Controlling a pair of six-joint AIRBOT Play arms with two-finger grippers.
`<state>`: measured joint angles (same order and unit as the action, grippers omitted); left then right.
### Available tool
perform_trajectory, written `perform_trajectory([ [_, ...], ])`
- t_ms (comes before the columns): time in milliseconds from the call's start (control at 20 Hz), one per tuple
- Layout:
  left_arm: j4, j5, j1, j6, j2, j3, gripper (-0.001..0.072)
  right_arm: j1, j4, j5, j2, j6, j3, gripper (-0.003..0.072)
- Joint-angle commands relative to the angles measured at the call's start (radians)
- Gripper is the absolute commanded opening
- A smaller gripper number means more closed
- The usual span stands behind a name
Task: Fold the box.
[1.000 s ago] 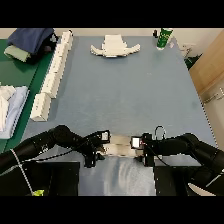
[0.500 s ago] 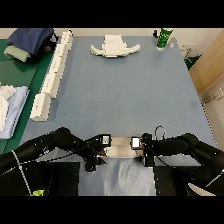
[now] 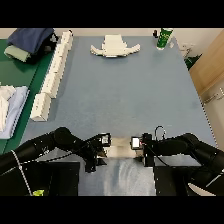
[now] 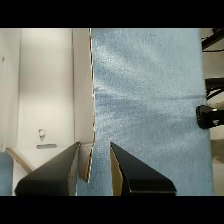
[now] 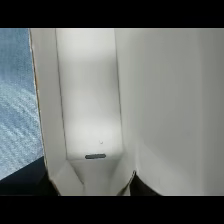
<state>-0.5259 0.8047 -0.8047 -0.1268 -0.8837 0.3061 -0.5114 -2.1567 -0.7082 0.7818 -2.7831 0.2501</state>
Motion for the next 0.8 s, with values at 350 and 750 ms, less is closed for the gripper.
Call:
perform_trajectory([
  [350, -0.103, 0.045, 0.147, -0.005, 0.113, -0.026, 0.0297, 0.001, 0.000, 0.000, 0.000, 0.001, 0.000, 0.0427],
  [750, -0.150, -0.085, 0.154, 0.001, 0.167, -0.064, 0.0297, 0.001, 0.000, 0.000, 0.000, 0.001, 0.000, 0.0427],
])
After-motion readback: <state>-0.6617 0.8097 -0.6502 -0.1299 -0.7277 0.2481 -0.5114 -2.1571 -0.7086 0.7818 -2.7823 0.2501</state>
